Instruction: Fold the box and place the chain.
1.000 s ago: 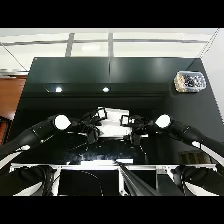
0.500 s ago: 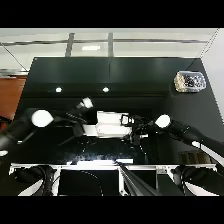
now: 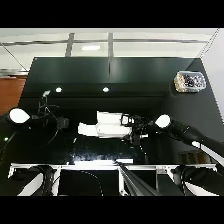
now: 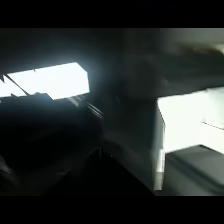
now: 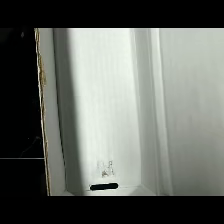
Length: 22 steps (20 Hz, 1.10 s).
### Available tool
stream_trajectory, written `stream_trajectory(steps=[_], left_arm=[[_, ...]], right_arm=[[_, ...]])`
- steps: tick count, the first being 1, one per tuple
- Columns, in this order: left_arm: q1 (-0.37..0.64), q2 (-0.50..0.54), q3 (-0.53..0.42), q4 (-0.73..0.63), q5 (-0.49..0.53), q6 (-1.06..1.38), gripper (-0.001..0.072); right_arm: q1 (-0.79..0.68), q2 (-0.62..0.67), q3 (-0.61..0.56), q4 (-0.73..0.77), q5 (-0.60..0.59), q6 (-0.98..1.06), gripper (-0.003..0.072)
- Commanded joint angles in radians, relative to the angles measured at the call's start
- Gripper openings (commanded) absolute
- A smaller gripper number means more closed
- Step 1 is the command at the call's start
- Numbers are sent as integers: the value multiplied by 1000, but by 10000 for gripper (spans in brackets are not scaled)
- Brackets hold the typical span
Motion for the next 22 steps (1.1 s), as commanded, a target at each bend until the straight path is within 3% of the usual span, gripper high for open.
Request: stream_trajectory(steps=[1, 3, 6, 11, 15, 16, 18, 19, 22], left_arm=[[17, -170, -32, -308, -21, 16, 97], [1, -265, -19, -405, -29, 116, 106], [-57, -345, 7, -392, -42, 119, 88], [-127, -355, 24, -393, -48, 171, 52], [-134, -351, 61, -434, -72, 282, 80], [-134, -344, 81, -434, -82, 296, 148], [-134, -338, 124, -433, -99, 296, 580], [-135, -338, 143, -433, -113, 296, 641], [-148, -338, 187, -409, -134, 296, 641]], right_arm=[[0, 0, 0, 0, 0, 0, 438], [0, 0, 0, 0, 0, 0, 439], [0, 0, 0, 0, 0, 0, 438], [1, 0, 0, 0, 0, 0, 438], [1, 0, 0, 0, 0, 0, 438], [1, 0, 0, 0, 0, 0, 439], [1, 0, 0, 0, 0, 0, 439], [1, 0, 0, 0, 0, 0, 439], [1, 0, 0, 0, 0, 0, 439]])
